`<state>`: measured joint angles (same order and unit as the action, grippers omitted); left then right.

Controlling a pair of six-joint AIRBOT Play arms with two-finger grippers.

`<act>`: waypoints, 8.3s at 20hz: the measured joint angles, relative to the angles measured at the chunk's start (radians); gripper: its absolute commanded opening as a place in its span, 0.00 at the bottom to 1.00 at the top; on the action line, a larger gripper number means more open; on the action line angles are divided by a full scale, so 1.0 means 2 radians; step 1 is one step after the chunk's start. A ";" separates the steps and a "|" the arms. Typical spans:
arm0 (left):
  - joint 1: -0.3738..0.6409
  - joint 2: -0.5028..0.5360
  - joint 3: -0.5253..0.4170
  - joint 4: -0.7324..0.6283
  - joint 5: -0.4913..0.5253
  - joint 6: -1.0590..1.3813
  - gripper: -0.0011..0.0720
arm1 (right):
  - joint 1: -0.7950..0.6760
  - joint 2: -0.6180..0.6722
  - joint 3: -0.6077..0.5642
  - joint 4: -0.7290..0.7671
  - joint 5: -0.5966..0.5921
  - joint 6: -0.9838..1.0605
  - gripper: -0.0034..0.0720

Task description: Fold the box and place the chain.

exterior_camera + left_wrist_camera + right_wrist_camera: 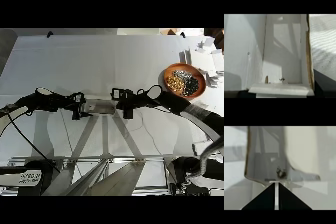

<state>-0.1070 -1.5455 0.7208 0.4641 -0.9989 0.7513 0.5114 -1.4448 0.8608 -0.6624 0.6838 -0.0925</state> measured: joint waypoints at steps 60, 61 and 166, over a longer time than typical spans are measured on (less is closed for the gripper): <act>0.000 0.000 0.000 0.000 0.000 0.000 0.48 | -0.148 0.139 -0.100 -0.135 0.112 0.609 0.05; 0.000 0.000 0.000 0.000 0.000 0.000 0.48 | -0.143 0.127 -0.105 -0.116 0.102 0.613 0.05; 0.000 0.000 0.000 0.001 0.001 0.001 0.48 | 0.165 -0.096 0.186 -0.500 0.109 1.258 0.88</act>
<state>-0.1070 -1.5455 0.7208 0.4656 -0.9962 0.7525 0.8417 -1.6367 1.2324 -1.6630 0.9028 2.4233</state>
